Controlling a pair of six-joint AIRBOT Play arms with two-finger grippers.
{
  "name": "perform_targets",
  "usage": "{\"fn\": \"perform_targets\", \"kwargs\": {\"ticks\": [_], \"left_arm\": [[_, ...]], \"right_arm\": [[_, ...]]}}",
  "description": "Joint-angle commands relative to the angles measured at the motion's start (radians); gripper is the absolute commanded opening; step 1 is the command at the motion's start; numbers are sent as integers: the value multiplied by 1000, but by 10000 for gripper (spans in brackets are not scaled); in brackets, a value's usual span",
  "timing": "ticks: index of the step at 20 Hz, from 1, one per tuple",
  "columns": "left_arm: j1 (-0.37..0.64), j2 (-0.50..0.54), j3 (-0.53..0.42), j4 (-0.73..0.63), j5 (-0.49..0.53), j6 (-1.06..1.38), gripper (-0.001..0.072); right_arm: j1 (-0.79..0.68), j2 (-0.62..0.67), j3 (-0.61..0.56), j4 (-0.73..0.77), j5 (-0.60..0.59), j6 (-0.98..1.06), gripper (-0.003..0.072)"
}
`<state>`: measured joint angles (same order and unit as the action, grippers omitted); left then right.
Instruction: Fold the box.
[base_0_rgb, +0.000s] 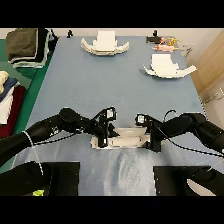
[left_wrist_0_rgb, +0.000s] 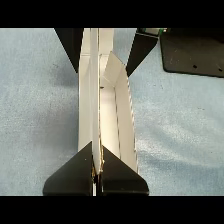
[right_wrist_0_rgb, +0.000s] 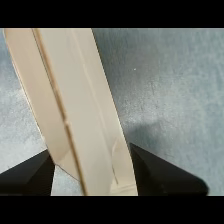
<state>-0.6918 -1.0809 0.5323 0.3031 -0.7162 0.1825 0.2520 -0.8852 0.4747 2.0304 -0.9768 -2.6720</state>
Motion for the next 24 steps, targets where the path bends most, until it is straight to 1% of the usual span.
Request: {"fn": "perform_targets", "kwargs": {"ticks": [1, 4, 8, 11, 12, 13, 14, 17, 20, 24], "left_arm": [[0, -1, 1, 0, 0, 0, 13], [0, -1, 1, 0, 0, 0, 13], [0, -1, 1, 0, 1, 0, 13], [0, -1, 1, 0, 0, 0, 13], [0, -1, 1, 0, 1, 0, 14], [0, -1, 1, 0, 1, 0, 14], [0, -1, 1, 0, 1, 0, 14], [0, -1, 1, 0, 1, 0, 13], [0, -1, 1, 0, 1, 0, 13], [0, -1, 1, 0, 1, 0, 14]], "right_arm": [[6, -1, -1, 31, -20, -63, 713], [5, -1, -6, 42, -36, -165, 705], [2, -1, -42, 72, 60, -274, 705], [-5, -9, -67, 116, 104, -325, 704], [-10, -20, -69, 134, 106, -330, 696], [-10, -34, -69, 142, 106, -330, 631], [-10, -45, -69, 150, 106, -330, 619], [-16, -57, -72, 154, 106, -329, 619], [-62, -56, -89, 210, 104, -329, 620], [-63, -57, -90, 210, 104, -329, 610]]}}
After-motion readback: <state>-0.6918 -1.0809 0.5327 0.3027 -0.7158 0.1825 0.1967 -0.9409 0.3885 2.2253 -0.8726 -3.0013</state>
